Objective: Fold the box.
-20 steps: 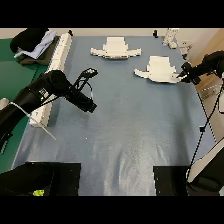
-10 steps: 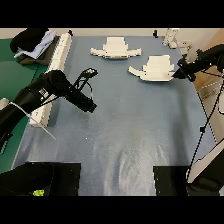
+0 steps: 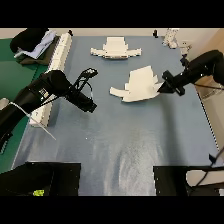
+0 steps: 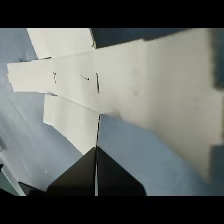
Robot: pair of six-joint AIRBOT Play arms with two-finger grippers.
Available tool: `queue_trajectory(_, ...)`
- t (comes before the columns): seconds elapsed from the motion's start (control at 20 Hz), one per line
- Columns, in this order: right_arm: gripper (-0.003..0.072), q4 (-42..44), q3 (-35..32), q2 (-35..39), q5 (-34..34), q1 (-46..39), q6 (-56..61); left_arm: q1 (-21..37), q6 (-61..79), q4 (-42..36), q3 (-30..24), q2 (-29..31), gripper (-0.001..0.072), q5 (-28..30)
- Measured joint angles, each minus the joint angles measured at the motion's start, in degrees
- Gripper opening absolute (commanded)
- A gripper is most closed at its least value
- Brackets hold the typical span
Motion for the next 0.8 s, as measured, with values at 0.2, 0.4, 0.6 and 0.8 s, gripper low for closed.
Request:
queue_trajectory(0.2, 0.0, -0.02, -21.64, 17.0, 6.78, 5.01, 1.77, 0.0, 0.0, 0.0, 0.0, 0.0, 0.0014, -0.02)
queue_trajectory(0.4, 0.017, -0.07, -33.94, 26.03, 11.32, 8.28, 3.69, 0.0, 0.0, 0.0, 0.0, 0.0, 0.0014, 0.0)
queue_trajectory(0.6, 0.052, -2.14, -37.53, 28.61, 13.68, 9.14, 4.15, 0.0, 0.0, -0.02, 0.0, 0.0, 0.0014, 0.0)
queue_trajectory(0.8, 0.0509, -8.98, -34.27, 29.4, 14.05, 6.54, 5.75, 0.0, 0.0, -0.02, 0.0, 0.0, 0.0014, 0.07)
